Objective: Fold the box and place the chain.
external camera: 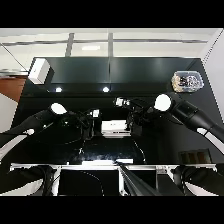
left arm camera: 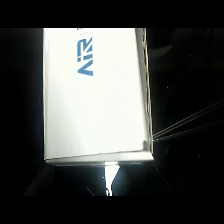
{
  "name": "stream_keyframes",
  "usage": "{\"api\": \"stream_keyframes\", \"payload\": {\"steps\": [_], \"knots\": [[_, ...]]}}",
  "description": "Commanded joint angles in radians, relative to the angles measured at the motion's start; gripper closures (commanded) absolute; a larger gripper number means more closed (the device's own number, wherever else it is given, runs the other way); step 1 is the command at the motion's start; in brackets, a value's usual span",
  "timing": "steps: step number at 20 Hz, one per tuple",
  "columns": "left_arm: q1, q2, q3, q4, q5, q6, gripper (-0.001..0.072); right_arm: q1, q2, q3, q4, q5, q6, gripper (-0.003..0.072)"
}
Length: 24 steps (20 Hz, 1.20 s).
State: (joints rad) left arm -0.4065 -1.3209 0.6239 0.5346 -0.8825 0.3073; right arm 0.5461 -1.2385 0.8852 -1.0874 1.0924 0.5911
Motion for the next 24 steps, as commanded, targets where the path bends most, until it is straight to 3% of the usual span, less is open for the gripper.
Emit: {"api": "stream_keyframes", "payload": {"steps": [1,2,3,4,11,15,16,17,19,24], "knots": [[0.000,0.000,0.000,0.005,-0.003,0.002,0.0243,-0.001,0.002,0.002,0.010,0.003,0.012,0.0412],[0.000,0.000,0.000,0.005,-0.003,0.002,0.0244,-0.001,0.005,0.005,0.010,0.003,0.018,0.0410],[0.000,0.000,0.000,0.005,-0.003,0.002,0.0243,-0.001,0.008,0.010,0.010,0.003,0.026,0.0257],[0.000,0.000,0.000,0.005,-0.003,0.002,0.0243,-0.001,0.010,0.015,0.010,0.004,0.027,0.0190],[0.000,0.000,0.000,0.005,-0.003,0.002,0.0244,0.005,0.010,0.028,0.015,0.010,0.044,0.0190],[0.000,0.000,0.000,0.005,-0.003,0.002,0.0243,-0.026,0.051,0.113,0.015,0.132,0.200,0.0191],[0.000,0.000,0.000,0.005,-0.003,0.002,0.0243,-0.053,0.074,0.119,0.018,0.151,0.266,0.0223],[0.000,0.000,0.000,0.005,-0.003,0.002,0.0244,-0.084,0.086,0.118,0.029,0.177,0.325,0.0338],[0.000,0.000,0.000,0.005,-0.003,0.002,0.0244,-0.146,0.088,0.094,0.139,0.212,0.408,0.0656],[0.000,0.000,0.000,0.005,-0.003,0.002,0.0243,-0.143,0.044,-0.068,0.637,0.011,0.409,0.0644]]}}
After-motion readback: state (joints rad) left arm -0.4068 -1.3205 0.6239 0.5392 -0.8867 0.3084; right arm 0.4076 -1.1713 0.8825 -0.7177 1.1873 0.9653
